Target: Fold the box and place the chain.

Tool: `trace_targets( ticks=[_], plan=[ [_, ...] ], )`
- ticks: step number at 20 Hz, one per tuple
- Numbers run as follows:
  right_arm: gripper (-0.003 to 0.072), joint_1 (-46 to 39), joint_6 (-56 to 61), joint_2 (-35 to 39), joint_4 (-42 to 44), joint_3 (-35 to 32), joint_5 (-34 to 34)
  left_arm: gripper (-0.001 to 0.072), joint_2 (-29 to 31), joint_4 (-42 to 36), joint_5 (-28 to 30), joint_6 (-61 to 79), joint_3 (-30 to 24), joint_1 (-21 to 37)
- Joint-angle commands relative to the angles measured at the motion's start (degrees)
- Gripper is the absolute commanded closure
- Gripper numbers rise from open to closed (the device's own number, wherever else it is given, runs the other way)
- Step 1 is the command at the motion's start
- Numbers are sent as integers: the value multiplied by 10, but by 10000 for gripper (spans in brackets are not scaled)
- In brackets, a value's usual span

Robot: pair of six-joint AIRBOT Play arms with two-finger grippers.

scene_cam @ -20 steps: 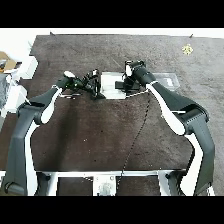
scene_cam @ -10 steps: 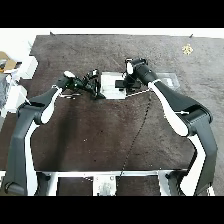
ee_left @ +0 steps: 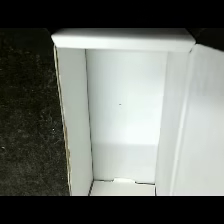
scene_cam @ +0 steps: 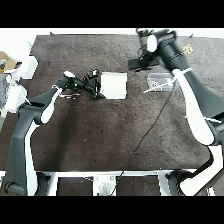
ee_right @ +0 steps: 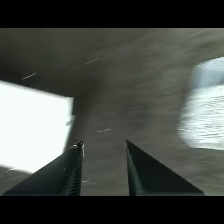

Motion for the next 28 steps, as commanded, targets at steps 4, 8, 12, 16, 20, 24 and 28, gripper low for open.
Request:
trace_targets(
  ticks=[4,8,12,16,20,24,28],
  plan=[
    [488,-159,-43,-11,21,-43,5,306,0,0,0,0,0,0],
    [469,-217,-71,-56,104,-57,-26,306,0,0,0,0,0,0],
    [469,-219,-87,-91,123,-57,-63,306,0,0,0,0,0,0],
    [469,-220,-88,-116,150,-57,-73,306,0,0,0,0,0,0],
    [469,-220,-100,-128,179,-57,-80,306,0,0,0,0,0,0],
    [472,-219,-100,-136,172,-56,-76,306,0,0,0,0,0,0],
    [607,-219,-100,-136,170,-56,-73,306,0,0,0,0,0,0]
  ],
)
